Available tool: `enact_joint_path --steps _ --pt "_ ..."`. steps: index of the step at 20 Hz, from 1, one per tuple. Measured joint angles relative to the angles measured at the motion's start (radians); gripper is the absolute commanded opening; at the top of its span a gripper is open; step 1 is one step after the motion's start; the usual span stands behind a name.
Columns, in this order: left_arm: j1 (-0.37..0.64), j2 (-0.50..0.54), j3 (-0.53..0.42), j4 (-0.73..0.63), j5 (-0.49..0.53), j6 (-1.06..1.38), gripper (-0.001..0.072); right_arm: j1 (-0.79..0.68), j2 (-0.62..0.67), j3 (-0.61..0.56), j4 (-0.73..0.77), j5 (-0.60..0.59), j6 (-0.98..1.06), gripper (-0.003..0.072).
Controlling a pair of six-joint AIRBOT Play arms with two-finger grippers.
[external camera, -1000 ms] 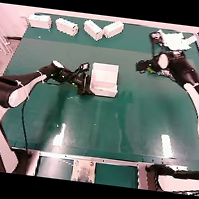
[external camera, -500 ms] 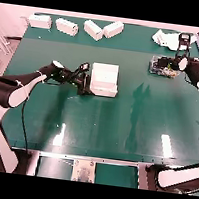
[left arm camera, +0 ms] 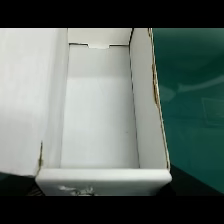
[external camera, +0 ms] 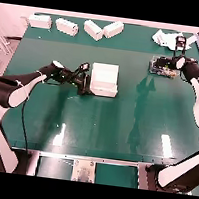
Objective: Fold the box and place the chain.
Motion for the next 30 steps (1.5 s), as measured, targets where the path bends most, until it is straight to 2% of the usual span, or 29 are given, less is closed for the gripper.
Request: enact_joint_path --steps 1,4,5,6,7,8,13,18,24,30 --pt "0.000 0.000 0.000 0.000 0.000 0.000 0.0469 0.000 -0.008 0.003 0.006 0.010 -0.009 0.0437" --pt "0.000 0.000 0.000 0.000 0.000 0.000 0.0468 0.003 -0.029 0.008 0.018 0.032 -0.026 0.0412" --pt "0.000 0.000 0.000 0.000 0.000 0.000 0.0469 0.004 -0.034 0.010 0.019 0.031 -0.031 0.0363" --pt "0.000 0.000 0.000 0.000 0.000 0.000 0.0469 0.006 -0.040 0.011 0.023 0.029 -0.033 0.0285" --pt "0.000 0.000 0.000 0.000 0.000 0.000 0.0469 0.008 -0.046 0.011 0.027 0.026 -0.034 0.0118" --pt "0.000 0.000 0.000 0.000 0.000 0.000 0.0469 0.011 -0.050 0.011 0.027 0.026 -0.040 0.0014" --pt "0.000 0.000 0.000 0.000 0.000 0.000 0.0469 0.012 -0.040 0.041 0.013 0.033 -0.062 0.0011" --pt "0.000 0.000 0.000 0.000 0.000 0.000 0.0469 0.040 0.061 0.100 -0.051 0.051 -0.066 0.0011" --pt "0.000 0.000 0.000 0.000 0.000 0.000 0.0468 0.143 0.320 0.123 -0.174 0.157 -0.066 0.0011" --pt "0.000 0.000 0.000 0.000 0.000 0.000 0.0469 0.327 0.594 0.127 -0.309 0.183 -0.066 0.0011"
